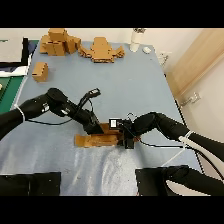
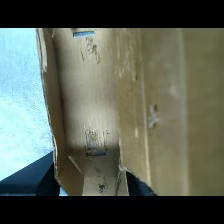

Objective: Fold the box.

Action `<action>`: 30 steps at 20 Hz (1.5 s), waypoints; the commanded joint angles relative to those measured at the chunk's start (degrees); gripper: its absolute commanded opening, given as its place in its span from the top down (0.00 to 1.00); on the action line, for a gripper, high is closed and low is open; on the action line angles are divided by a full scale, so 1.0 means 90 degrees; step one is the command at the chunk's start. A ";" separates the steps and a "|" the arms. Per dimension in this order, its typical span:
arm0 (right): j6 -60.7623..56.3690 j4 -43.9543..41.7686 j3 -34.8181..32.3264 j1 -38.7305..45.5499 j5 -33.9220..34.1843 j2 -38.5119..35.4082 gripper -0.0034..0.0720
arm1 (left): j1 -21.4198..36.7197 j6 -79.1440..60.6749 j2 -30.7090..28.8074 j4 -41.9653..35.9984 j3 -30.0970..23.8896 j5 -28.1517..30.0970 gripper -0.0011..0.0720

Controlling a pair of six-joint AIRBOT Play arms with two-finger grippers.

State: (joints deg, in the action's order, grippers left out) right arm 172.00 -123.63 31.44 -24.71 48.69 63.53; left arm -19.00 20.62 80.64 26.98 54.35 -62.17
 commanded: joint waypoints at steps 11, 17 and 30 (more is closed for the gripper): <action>0.0002 -0.0007 0.0002 -0.0002 -0.0015 0.0002 0.26 | -0.0233 0.3475 0.0012 0.0585 0.0410 -0.2023 0.97; 0.0002 -0.0007 0.0002 -0.0002 -0.0010 0.0000 0.26 | -0.0457 0.4070 0.0253 0.0311 0.0420 0.0216 0.97; 0.0005 0.0000 0.0002 -0.0002 -0.0012 0.0000 0.26 | -0.0228 0.4138 0.1093 0.0330 0.0420 0.0532 0.97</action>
State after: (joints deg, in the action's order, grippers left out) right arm 172.05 -123.68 31.42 -24.71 48.58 63.53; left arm -20.56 58.00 87.70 29.82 58.08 -57.01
